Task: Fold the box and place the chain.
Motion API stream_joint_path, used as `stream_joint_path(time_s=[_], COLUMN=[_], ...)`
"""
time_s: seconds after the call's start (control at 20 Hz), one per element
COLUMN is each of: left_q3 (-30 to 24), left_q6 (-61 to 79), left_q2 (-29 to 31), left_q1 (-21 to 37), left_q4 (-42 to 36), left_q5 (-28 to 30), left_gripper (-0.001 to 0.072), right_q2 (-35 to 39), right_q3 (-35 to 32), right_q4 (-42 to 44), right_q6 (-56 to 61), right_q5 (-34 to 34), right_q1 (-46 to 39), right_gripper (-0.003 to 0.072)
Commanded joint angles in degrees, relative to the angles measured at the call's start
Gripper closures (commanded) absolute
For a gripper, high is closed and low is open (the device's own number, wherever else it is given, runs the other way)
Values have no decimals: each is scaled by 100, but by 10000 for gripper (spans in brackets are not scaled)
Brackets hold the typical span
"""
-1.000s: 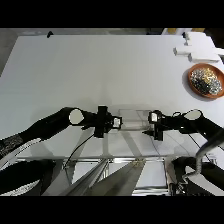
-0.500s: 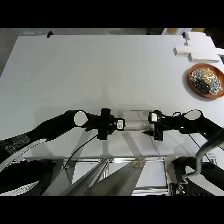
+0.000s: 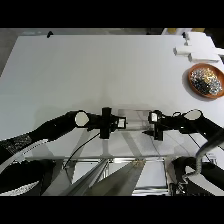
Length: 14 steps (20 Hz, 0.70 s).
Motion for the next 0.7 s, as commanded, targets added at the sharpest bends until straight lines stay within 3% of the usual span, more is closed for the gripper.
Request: stream_joint_path(time_s=[0.0,0.05,0.15,0.65], left_q3=[0,0,0,2], left_q6=[2,2,2,599], left_q2=[-4,-4,-4,-177], left_q1=[-4,-4,-7,-256], left_q4=[-192,-240,-308,-1034], left_q5=[52,57,76,160], left_gripper=[462,469,576,556], right_q2=[0,0,0,0], right_q3=[-2,-2,-2,-2], right_q4=[0,0,0,-9], right_q6=[0,0,0,0], right_q5=[2,2,2,2], right_q1=[2,2,2,2], right_gripper=[371,371,371,371])
